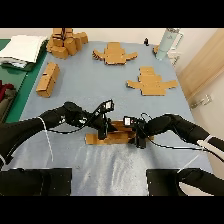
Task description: Fold the box.
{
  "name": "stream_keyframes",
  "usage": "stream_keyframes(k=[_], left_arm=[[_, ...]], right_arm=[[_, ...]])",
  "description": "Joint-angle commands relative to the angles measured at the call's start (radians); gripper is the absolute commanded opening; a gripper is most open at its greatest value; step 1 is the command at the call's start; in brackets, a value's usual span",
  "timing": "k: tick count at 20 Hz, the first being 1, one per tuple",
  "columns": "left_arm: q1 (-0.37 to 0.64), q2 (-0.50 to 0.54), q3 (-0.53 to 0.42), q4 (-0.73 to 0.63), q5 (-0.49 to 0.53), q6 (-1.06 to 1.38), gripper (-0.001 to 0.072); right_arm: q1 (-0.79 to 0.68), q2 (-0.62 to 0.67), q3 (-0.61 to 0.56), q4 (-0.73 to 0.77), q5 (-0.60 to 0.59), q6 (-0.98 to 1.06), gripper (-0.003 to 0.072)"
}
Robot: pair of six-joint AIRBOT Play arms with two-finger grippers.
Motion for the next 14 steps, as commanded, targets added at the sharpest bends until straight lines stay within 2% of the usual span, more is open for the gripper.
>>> stream_keyframes(k=[1,10,12,14], left_arm=[[0.000,0.000,0.001,0.000,0.000,0.000,0.0012],[0.000,0.000,0.001,0.001,0.040,-0.008,0.0013],[0.000,0.000,0.001,0.001,0.040,-0.010,0.0013],[0.000,0.000,0.001,0.001,0.040,-0.011,0.0013]], right_arm=[[0.000,-0.001,0.001,0.000,0.003,0.000,0.0504],[-0.001,-0.001,0.001,0.000,0.004,0.000,0.0536],[0.000,-0.001,0.001,0.000,0.005,0.000,0.0668],[-0.001,-0.001,0.001,0.000,0.005,0.000,0.0666]])
